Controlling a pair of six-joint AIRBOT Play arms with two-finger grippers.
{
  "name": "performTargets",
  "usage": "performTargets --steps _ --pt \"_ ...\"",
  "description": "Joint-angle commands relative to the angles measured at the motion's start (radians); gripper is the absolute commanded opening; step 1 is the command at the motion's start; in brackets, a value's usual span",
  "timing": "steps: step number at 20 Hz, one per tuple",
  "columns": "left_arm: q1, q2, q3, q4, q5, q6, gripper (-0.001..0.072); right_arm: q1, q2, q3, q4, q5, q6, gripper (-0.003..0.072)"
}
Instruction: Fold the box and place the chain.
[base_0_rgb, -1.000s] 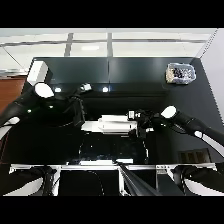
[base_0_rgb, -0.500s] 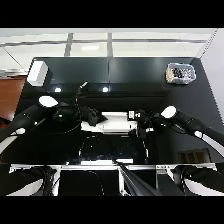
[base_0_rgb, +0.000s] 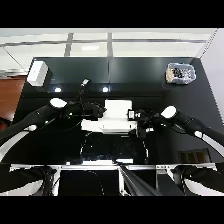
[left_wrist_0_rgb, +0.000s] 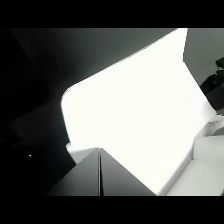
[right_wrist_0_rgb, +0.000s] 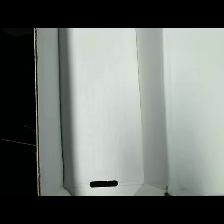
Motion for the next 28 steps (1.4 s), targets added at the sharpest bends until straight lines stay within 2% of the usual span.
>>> performTargets --steps 1,5,8,12,14,15,18,21,22,23,24,26,28 --pt "-0.002 -0.081 0.045 0.004 -0.022 0.002 0.0023 0.000 0.000 0.000 0.000 0.000 0.000 0.0166" --pt "-0.002 -0.127 0.048 0.008 -0.062 0.002 0.0024 0.000 0.000 0.000 0.000 0.000 0.000 0.0166" --pt "0.007 -0.117 0.059 0.031 -0.077 0.011 0.0023 0.000 0.000 0.000 0.000 0.000 0.000 0.0166" --pt "0.064 0.013 0.119 0.119 -0.138 0.010 0.0022 0.000 0.000 0.000 0.000 0.000 0.000 0.0166" --pt "0.087 0.111 0.116 0.247 -0.175 0.079 0.0022 0.000 0.000 0.000 0.000 0.000 0.000 0.0166" --pt "0.097 0.151 0.098 0.283 -0.217 0.114 0.0022 0.000 0.000 0.000 0.000 0.000 0.000 0.0166" --pt "0.112 0.232 -0.005 0.250 -0.323 0.263 0.0026 0.000 0.000 0.000 0.000 0.000 0.000 0.0166" --pt "0.112 0.221 -0.055 0.340 -0.351 0.490 0.0027 0.000 0.000 0.000 0.000 0.000 0.000 0.0166" --pt "0.112 0.216 -0.055 0.382 -0.331 0.554 0.0060 0.000 0.000 0.000 0.000 0.000 0.000 0.0166" --pt "0.112 0.214 -0.055 0.419 -0.290 0.606 0.0348 0.000 0.000 0.000 0.000 0.000 0.000 0.0166" --pt "0.111 0.208 -0.055 0.433 -0.244 0.622 0.0708 0.000 0.000 0.000 0.000 0.000 0.000 0.0166" --pt "0.105 0.192 -0.052 0.456 -0.192 0.631 0.0709 0.000 0.000 0.000 0.000 0.000 0.000 0.0166" --pt "0.086 0.176 -0.051 0.545 -0.185 0.633 0.0709 0.000 0.000 0.000 0.000 0.000 0.000 0.0166"
